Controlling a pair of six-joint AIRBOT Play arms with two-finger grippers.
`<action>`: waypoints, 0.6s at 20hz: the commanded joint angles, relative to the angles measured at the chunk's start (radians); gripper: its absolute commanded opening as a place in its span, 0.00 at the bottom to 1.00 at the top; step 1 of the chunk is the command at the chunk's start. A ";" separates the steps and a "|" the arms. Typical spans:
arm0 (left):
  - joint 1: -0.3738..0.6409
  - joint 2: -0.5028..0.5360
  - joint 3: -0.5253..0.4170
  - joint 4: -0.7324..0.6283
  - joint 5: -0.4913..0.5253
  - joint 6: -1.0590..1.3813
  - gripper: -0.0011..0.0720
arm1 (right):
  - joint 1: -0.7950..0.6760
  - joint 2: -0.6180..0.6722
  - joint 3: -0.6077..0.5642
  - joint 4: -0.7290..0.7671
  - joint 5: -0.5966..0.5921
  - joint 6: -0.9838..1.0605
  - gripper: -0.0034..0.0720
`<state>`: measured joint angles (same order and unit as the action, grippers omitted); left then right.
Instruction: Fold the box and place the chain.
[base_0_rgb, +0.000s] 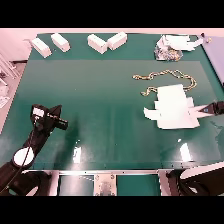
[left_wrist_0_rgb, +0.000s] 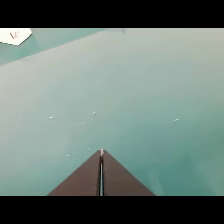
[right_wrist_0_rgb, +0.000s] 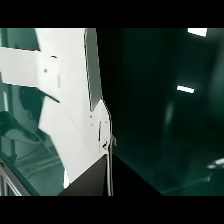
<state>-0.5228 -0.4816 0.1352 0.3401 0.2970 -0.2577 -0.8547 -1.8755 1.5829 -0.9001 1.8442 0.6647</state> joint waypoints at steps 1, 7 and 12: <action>0.000 0.000 0.000 0.000 0.000 0.000 0.04 | 0.108 0.158 -0.114 0.212 0.000 -0.031 0.06; 0.000 0.000 0.000 0.000 0.000 0.000 0.04 | 0.385 0.320 -0.126 0.459 -0.049 0.088 0.06; 0.000 0.000 0.000 0.000 0.000 0.000 0.04 | 0.603 0.339 -0.121 0.502 -0.241 0.153 0.06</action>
<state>-0.5228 -0.4820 0.1352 0.3397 0.2970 -0.2577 -0.3695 -1.5555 1.4628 -0.4606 1.7256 0.7712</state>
